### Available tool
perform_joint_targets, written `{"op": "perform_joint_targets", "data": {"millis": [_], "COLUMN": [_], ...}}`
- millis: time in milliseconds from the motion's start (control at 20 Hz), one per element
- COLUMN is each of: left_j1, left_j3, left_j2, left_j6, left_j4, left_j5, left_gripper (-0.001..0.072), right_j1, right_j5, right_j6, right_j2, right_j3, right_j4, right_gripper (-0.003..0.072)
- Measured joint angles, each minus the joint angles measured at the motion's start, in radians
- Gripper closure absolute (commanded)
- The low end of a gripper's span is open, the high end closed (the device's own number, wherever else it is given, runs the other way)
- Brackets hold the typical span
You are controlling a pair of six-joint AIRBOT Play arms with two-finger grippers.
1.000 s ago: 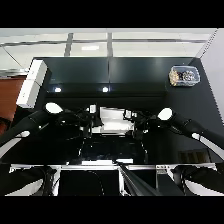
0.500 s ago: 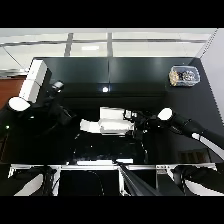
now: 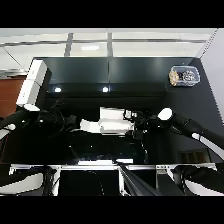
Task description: Fold the box and place the chain.
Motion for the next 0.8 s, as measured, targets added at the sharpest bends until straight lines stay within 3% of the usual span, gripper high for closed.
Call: {"op": "perform_joint_targets", "data": {"millis": [250, 300, 400, 450, 800], "left_j1": [-0.075, -0.08, -0.087, -0.09, -0.147], "left_j3": [0.026, 0.034, 0.05, 0.058, 0.111], "left_j2": [-0.032, -0.035, -0.037, -0.038, -0.039], "left_j6": [0.04, 0.053, 0.077, 0.087, 0.114], "left_j4": [-0.04, -0.052, -0.065, -0.076, -0.097], "left_j5": [-0.014, -0.022, -0.031, -0.043, -0.087], "left_gripper": [0.0686, 0.0635, 0.0251, 0.0189, 0.0185], "right_j1": [0.0, 0.0, 0.0, 0.0, 0.0], "right_j5": [0.0, 0.0, 0.0, 0.0, 0.0], "right_j6": [0.0, 0.0, 0.0, 0.0, 0.0], "right_j2": [0.0, 0.0, 0.0, 0.0, 0.0], "right_j3": [0.0, 0.0, 0.0, 0.0, 0.0], "right_j4": [0.0, 0.0, 0.0, 0.0, 0.0], "right_gripper": [0.0447, 0.0446, 0.0447, 0.0446, 0.0447]}}
